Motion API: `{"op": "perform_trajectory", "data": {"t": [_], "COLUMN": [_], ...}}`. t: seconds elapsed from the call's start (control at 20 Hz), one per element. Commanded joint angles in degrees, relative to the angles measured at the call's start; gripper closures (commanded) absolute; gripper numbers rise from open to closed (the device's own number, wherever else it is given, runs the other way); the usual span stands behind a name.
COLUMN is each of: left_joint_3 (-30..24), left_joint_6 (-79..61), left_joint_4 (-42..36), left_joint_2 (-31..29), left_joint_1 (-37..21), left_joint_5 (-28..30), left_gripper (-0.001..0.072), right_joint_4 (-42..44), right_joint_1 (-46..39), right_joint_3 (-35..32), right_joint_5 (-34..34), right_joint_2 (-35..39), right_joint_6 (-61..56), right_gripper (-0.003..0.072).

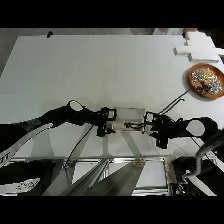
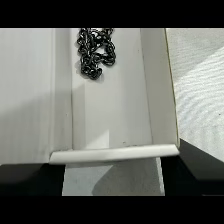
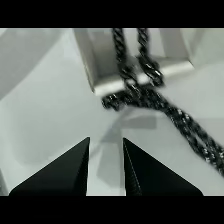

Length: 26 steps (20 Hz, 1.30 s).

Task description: Fold the box and place the chain.

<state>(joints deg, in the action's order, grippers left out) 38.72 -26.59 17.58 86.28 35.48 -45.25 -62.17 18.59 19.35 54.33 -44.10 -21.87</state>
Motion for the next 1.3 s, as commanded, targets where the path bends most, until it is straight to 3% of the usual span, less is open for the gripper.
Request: {"op": "perform_trajectory", "data": {"t": [0.0, 0.25, 0.65, 0.85, 0.9, 1.1, 1.25], "left_joint_3": [0.00, 0.00, 0.00, 0.00, 0.00, 0.00, 0.00], "left_joint_6": [-0.02, -0.02, -0.02, -0.02, 0.00, -0.02, -0.02], "left_joint_4": [0.00, 0.00, 0.00, 0.00, 0.00, 0.00, 0.00], "left_joint_2": [-0.04, -0.04, -0.04, -0.04, -0.04, -0.04, -0.04], "left_joint_1": [-0.04, -0.04, -0.04, -0.04, -0.04, -0.02, -0.04], "left_joint_5": [0.02, 0.02, 0.02, 0.02, 0.02, 0.02, 0.02], "left_gripper": [0.0437, 0.0437, 0.0437, 0.0437, 0.0437, 0.0437, 0.0437], "right_joint_4": [8.20, 8.46, 11.50, 11.50, 11.08, 2.10, -5.51], "right_joint_1": [-0.33, -0.33, -0.33, -0.33, -0.33, -0.33, -0.33], "right_joint_3": [-2.62, -2.62, -2.62, -2.62, -2.62, -2.38, -1.18], "right_joint_5": [-6.21, -9.90, -11.93, -11.96, -11.96, -11.91, -9.68], "right_joint_2": [-3.13, -8.46, -8.90, -8.90, -8.87, -6.67, -0.74], "right_joint_6": [14.53, 14.47, 14.45, 14.43, 14.32, 6.23, -1.81], "right_gripper": [0.0449, 0.0449, 0.0451, 0.0578, 0.0667, 0.0668, 0.0668]}}
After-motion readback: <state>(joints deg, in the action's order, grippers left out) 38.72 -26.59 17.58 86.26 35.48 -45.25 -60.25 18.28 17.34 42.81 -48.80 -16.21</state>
